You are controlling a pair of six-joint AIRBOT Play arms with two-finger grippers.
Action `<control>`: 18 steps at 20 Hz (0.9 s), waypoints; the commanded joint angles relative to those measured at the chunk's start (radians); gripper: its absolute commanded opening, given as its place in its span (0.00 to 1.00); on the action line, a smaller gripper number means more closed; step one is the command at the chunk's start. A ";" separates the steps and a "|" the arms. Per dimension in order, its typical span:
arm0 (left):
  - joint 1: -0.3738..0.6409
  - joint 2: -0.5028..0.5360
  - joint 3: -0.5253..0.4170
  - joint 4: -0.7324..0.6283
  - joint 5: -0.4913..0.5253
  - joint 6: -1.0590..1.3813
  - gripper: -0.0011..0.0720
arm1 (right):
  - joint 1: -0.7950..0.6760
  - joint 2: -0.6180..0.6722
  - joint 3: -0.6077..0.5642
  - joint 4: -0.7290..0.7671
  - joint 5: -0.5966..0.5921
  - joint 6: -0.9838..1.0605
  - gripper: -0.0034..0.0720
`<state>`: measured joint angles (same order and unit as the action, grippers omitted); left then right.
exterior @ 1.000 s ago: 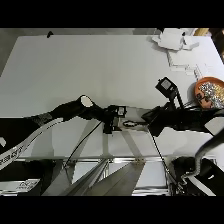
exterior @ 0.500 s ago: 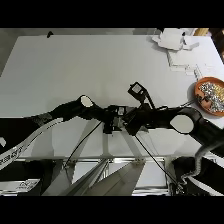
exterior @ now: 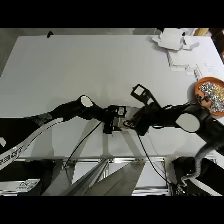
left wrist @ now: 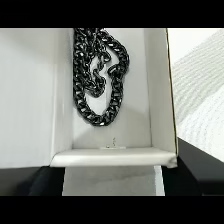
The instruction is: Fold the box and place the chain.
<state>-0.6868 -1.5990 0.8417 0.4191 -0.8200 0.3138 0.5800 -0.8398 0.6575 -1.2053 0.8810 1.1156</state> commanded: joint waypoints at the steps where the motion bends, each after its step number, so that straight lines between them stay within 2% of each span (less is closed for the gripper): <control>1: 0.001 0.000 0.001 0.000 0.000 0.000 0.30 | -0.135 0.077 0.003 -0.089 0.142 -0.216 0.28; 5: 0.001 0.000 0.001 0.000 0.000 0.000 0.30 | -0.247 0.074 -0.048 -0.089 0.174 -0.576 0.28; 9: 0.001 0.000 0.001 0.000 0.001 0.000 0.30 | -0.285 0.073 -0.171 -0.089 0.141 -0.829 0.28; 13: 0.001 0.000 0.001 0.000 0.000 0.000 0.30 | -0.285 0.073 -0.279 -0.047 -0.016 -0.893 0.28; 18: 0.001 0.000 0.001 0.000 0.000 0.000 0.30 | -0.285 0.072 -0.300 -0.040 -0.101 -0.893 0.28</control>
